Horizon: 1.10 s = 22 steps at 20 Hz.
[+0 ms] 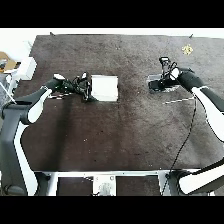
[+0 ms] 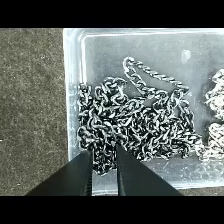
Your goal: Fold the box and place the chain.
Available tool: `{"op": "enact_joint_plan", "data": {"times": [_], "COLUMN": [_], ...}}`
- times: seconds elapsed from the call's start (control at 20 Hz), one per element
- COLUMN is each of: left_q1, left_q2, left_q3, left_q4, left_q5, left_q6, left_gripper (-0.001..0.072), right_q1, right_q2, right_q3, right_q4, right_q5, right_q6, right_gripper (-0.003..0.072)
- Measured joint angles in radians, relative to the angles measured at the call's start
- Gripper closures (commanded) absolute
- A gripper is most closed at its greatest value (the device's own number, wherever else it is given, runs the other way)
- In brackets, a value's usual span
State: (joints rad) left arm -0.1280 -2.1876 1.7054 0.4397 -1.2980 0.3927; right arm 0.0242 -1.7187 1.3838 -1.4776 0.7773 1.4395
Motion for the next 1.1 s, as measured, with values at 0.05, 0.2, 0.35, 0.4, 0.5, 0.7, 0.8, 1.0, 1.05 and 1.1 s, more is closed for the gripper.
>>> {"op": "enact_joint_plan", "data": {"times": [0.05,0.2,0.35,0.4,0.5,0.7,0.8,1.0,1.05,1.1], "left_q1": [0.000,0.000,0.000,0.000,0.000,0.000,0.000,0.000,0.000,0.000], "left_q2": [0.000,0.000,0.000,0.000,0.000,0.000,0.000,0.000,0.000,0.000], "left_q3": [0.000,0.000,0.000,0.000,0.000,0.000,0.000,0.000,0.000,0.000], "left_q4": [0.000,0.000,0.000,0.000,0.000,0.000,0.000,0.000,0.000,0.000], "left_q5": [0.000,0.000,0.000,0.000,0.000,0.000,0.000,0.000,0.000,0.000], "left_q6": [0.000,0.000,0.000,0.000,0.000,0.000,0.000,0.000,0.000,0.000], "left_gripper": [0.0438,0.0438,0.0438,0.0438,0.0438,0.0438,0.0438,0.0437,0.0438,0.0438], "right_q1": [0.000,0.000,0.000,0.000,0.000,0.000,0.003,0.033,0.049,0.068], "right_q2": [-0.001,-0.001,0.000,0.002,0.017,0.102,0.174,0.362,0.415,0.467], "right_q3": [0.000,0.000,-0.001,-0.001,0.000,0.001,0.001,0.001,0.001,0.001], "right_q4": [0.000,0.000,-0.001,-0.003,-0.004,-0.003,-0.004,-0.003,-0.003,-0.003], "right_q5": [0.000,-0.010,-0.023,-0.026,-0.028,-0.034,-0.036,-0.094,-0.126,-0.168], "right_q6": [0.000,0.001,0.001,0.002,0.008,0.015,0.018,0.011,0.008,0.005], "right_gripper": [0.0686,0.0686,0.0687,0.0687,0.0687,0.0688,0.0688,0.0688,0.0688,0.0687]}}
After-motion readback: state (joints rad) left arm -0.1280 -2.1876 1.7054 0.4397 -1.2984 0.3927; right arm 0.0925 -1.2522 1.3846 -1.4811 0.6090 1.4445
